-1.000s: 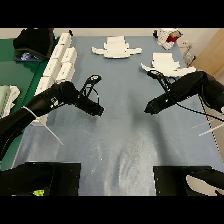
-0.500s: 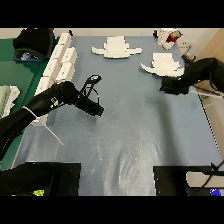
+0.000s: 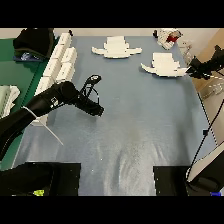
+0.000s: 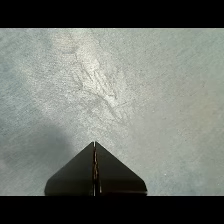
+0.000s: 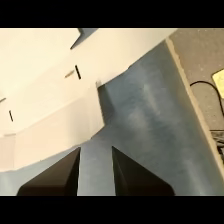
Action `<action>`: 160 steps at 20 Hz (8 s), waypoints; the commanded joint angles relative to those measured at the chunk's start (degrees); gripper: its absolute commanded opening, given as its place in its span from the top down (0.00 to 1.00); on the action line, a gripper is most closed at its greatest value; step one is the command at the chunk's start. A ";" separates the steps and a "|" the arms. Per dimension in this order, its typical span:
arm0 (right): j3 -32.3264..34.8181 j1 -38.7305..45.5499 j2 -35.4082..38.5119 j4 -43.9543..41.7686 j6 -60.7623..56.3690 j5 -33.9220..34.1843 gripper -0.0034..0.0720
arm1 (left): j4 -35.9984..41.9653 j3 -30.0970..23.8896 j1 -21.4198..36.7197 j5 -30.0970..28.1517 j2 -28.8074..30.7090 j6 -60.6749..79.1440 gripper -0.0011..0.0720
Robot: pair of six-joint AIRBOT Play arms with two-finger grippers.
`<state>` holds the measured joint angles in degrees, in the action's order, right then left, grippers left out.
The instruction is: Fold the box.
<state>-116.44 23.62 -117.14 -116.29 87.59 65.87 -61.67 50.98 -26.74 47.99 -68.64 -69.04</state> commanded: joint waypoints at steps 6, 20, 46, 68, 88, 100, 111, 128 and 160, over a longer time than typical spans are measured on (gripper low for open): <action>-5.01 1.29 -9.09 -9.38 5.07 -6.40 0.55 | 0.00 -0.02 -0.02 0.00 0.02 0.02 0.97; 5.31 -1.31 -1.01 -13.77 10.56 8.83 0.96 | 0.00 -0.02 -0.02 0.00 0.02 0.02 0.97; 82.82 -33.59 57.11 -10.29 -1.90 -18.88 0.29 | 0.00 -0.02 -0.02 0.00 0.02 0.02 0.97; 51.28 -9.42 22.21 -16.52 33.48 14.10 0.37 | 1.25 -0.02 -0.04 0.00 0.02 0.00 0.97; 82.05 -23.69 48.00 -25.44 37.16 -0.48 0.95 | 10.43 5.77 12.76 14.29 0.02 0.52 0.95; 100.59 -35.15 71.43 -24.96 33.90 -16.39 0.95 | 16.94 2.91 17.90 21.18 -4.92 9.53 0.39; 100.59 -35.15 71.45 -24.94 33.70 -15.63 0.95 | 25.55 8.31 17.84 23.58 -25.14 21.99 0.52; 100.56 -35.15 71.38 -22.97 32.37 -15.67 0.95 | 29.24 10.23 14.84 33.40 -26.53 34.01 0.52; 94.75 -34.99 71.45 -8.22 30.69 -18.47 0.32 | 30.71 14.69 11.43 32.87 -25.03 47.54 0.98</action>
<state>-18.65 -11.49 -45.76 -133.64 119.87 48.10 -31.14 64.10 -14.61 81.38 -94.52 -24.36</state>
